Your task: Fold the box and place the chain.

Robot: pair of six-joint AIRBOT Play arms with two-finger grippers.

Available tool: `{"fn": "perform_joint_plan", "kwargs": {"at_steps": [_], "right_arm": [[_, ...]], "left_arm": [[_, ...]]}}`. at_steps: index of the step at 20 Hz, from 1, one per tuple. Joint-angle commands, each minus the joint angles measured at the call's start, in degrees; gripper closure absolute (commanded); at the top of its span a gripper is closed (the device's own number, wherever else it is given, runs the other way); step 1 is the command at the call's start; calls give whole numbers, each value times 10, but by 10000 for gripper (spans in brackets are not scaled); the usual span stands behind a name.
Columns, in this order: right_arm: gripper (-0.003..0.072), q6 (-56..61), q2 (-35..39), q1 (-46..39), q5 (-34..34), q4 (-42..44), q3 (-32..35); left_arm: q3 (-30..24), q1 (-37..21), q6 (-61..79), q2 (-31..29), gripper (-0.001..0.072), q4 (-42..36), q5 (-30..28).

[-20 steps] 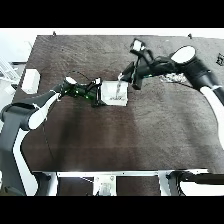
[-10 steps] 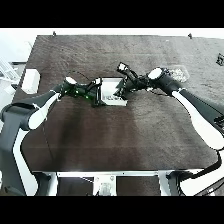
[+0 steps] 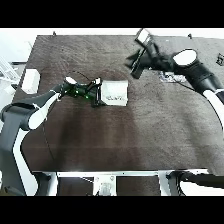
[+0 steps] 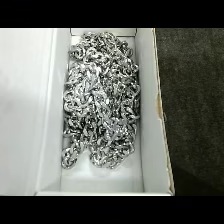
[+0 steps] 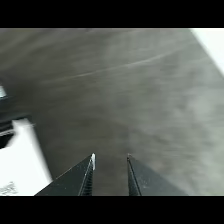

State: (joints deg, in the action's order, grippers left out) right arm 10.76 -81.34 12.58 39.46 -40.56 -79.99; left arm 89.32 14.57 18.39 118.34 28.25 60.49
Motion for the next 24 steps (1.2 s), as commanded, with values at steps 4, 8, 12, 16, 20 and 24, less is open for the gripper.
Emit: {"fn": "perform_joint_plan", "kwargs": {"at_steps": [4,8,12,16,20,24], "right_arm": [[465,-5,-105,-24,4,16,-2],[466,-5,-180,-23,85,44,-6],[462,-5,-181,-22,171,48,-7],[391,-5,-180,-22,241,65,-31],[393,-5,-181,-18,256,93,-36],[392,-22,-192,-16,256,93,-36]], "left_arm": [[0,0,0,0,227,0,0],[0,0,0,0,227,0,0],[0,0,0,0,227,0,0],[0,0,0,0,227,0,0],[0,0,0,0,227,0,0],[0,0,0,0,227,0,0]]}}
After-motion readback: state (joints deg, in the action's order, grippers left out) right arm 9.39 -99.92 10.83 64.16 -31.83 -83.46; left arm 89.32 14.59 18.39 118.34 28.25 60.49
